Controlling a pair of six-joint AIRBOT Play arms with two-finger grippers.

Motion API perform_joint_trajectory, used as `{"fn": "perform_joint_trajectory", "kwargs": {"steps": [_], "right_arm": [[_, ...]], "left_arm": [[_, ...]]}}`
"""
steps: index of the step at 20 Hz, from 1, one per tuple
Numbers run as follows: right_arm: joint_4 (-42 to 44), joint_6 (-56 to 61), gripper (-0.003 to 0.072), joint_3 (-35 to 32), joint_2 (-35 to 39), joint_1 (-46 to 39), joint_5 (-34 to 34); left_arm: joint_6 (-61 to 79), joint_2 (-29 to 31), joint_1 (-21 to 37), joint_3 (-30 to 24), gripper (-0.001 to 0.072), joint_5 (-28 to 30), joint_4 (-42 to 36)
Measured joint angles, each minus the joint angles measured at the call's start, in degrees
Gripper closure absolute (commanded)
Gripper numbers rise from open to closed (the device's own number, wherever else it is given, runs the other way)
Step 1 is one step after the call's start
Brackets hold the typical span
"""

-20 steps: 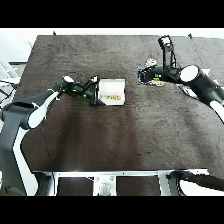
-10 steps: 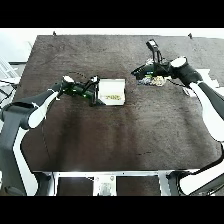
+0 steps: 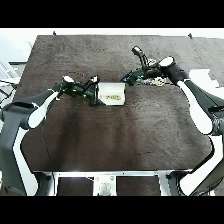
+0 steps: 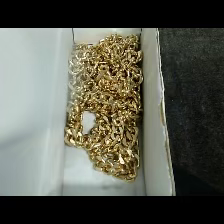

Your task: Fold the box and place the chain.

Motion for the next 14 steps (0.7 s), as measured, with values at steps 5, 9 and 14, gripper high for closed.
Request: {"fn": "perform_joint_trajectory", "kwargs": {"steps": [5,9,14], "right_arm": [[0.46,-0.22,0.0529,0.22,-0.11,0.96,8.09],[0.5,-1.7,0.034,0.28,-0.11,2.47,10.08],[-0.31,-3.61,0.0344,0.35,-0.11,3.89,7.76]], "left_arm": [[0.0,0.0,0.0,0.0,0.0371,0.02,0.02],[0.0,0.0,0.0,0.0,0.0371,0.02,0.02],[0.0,0.0,0.0,0.0,0.0371,0.02,0.02]]}}
